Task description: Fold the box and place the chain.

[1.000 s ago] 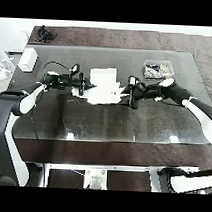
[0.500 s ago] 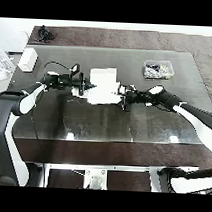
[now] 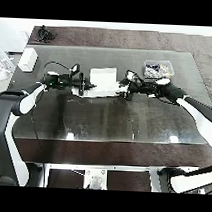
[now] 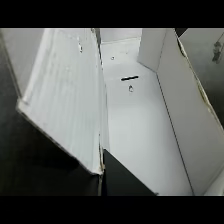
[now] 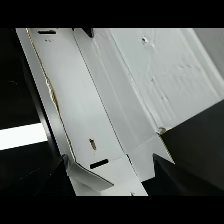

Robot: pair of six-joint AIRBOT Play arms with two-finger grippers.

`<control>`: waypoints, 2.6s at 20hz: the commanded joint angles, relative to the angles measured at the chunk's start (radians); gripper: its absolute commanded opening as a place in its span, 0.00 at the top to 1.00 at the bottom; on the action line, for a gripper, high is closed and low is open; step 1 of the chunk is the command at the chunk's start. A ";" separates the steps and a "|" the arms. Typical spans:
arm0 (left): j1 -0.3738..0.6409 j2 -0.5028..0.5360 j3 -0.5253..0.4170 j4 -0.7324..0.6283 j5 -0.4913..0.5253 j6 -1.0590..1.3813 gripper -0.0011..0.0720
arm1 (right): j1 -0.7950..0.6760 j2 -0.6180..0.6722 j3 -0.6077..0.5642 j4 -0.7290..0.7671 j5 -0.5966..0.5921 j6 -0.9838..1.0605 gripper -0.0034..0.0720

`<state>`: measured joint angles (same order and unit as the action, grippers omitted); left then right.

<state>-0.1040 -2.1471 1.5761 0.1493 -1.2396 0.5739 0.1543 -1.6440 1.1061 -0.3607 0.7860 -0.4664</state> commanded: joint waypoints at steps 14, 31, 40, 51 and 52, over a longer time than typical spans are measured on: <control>0.001 0.000 0.000 0.000 -0.010 0.000 0.96 | -0.052 -0.204 0.278 -0.108 0.255 0.068 0.10; 0.001 0.000 0.000 0.000 -0.009 0.000 0.96 | -0.028 -0.327 0.419 -0.161 0.461 0.137 0.10; 0.001 0.000 0.000 0.000 -0.009 0.000 0.96 | -0.035 -0.360 0.432 -0.180 0.452 0.148 0.05; 0.001 0.000 0.000 0.000 -0.008 0.000 0.96 | -0.016 -0.400 0.472 -0.183 0.456 0.129 0.05; 0.001 0.000 0.000 0.000 -0.008 0.000 0.96 | -0.016 -0.403 0.472 -0.182 0.457 0.130 0.05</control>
<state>-0.1028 -2.1471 1.5761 0.1493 -1.2476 0.5735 0.1341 -2.0384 1.5730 -0.5430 1.2388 -0.3325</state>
